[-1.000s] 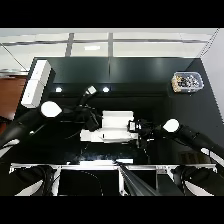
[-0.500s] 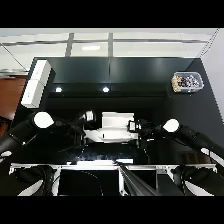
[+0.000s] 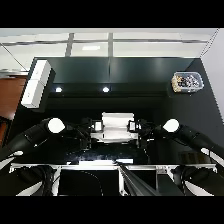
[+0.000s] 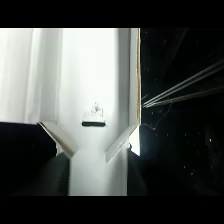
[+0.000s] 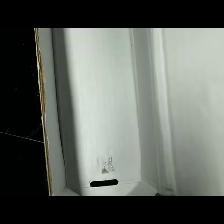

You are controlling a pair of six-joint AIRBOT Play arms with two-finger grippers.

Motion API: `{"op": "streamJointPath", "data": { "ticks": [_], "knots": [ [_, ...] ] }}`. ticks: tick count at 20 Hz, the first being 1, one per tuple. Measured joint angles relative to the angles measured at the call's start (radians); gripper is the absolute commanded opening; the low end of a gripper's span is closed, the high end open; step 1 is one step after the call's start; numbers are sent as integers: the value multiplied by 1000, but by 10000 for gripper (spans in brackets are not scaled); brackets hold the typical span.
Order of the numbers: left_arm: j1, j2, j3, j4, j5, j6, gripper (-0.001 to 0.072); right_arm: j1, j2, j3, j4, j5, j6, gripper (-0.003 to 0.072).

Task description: Fold the box and place the chain.

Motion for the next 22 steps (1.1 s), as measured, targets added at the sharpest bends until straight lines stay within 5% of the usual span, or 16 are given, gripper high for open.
{"op": "streamJointPath", "data": {
  "ticks": [18,19,20,21,22],
  "knots": [
    [-47,-70,1,-270,92,29,224,0,0,0,0,0,0,464],
    [-48,-72,1,-272,93,31,338,0,0,0,0,0,0,464],
    [-50,-72,1,-275,93,32,550,0,0,0,0,0,0,465],
    [-51,-73,2,-277,94,32,513,0,0,0,0,0,0,465],
    [-51,-74,2,-277,97,32,288,0,0,0,0,0,0,465]
  ]
}}
